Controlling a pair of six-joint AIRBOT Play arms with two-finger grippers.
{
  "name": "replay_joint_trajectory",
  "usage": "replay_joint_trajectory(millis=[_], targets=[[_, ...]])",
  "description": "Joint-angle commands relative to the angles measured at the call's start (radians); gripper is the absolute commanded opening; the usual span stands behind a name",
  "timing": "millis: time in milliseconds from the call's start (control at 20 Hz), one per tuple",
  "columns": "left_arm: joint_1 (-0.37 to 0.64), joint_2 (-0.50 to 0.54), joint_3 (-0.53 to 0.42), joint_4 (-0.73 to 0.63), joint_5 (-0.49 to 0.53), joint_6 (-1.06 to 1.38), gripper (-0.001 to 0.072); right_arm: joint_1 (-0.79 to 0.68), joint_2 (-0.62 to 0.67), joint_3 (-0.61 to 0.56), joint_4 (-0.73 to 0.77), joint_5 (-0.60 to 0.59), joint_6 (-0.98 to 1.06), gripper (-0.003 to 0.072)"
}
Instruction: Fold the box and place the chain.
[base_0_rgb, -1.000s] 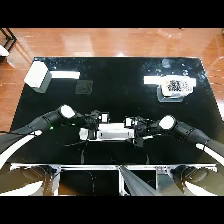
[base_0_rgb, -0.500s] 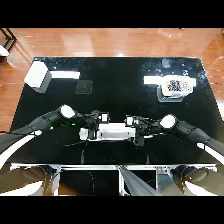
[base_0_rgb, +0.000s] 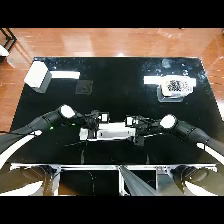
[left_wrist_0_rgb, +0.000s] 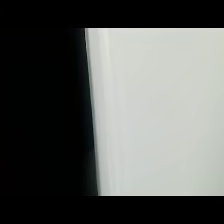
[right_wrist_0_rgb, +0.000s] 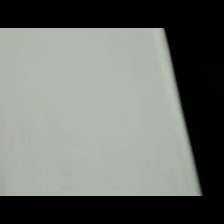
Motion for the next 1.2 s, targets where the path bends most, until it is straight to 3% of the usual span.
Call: replay_joint_trajectory(millis=[0,550,600,650,800,900,1100,1150], targets=[[0.000,0.000,0.000,0.000,-0.003,0.000,0.0019,0.019,-0.004,-0.001,-0.030,0.001,0.008,0.0572],[0.000,0.000,0.000,0.000,-0.003,0.000,0.0019,0.021,-0.005,-0.001,-0.030,-0.019,0.027,0.0569],[0.000,0.000,0.000,0.000,-0.003,0.000,0.0019,0.021,-0.005,-0.001,-0.031,-0.019,0.027,0.0469],[0.000,0.000,0.000,0.000,-0.003,0.000,0.0019,0.021,-0.005,-0.001,-0.031,-0.019,0.027,0.0419],[0.000,0.000,0.000,0.000,-0.003,0.000,0.0020,0.021,-0.005,-0.001,-0.031,-0.019,0.027,0.0417],[0.000,0.000,0.000,0.000,-0.003,0.000,0.0020,0.021,-0.005,-0.001,-0.031,-0.019,0.027,0.0284],[0.000,0.000,0.001,0.000,-0.002,-0.003,0.0029,0.021,-0.005,-0.001,-0.031,-0.019,0.027,0.0284],[0.001,0.000,0.001,0.000,-0.002,-0.004,0.0124,0.021,-0.005,-0.001,-0.030,-0.019,0.027,0.0284]])
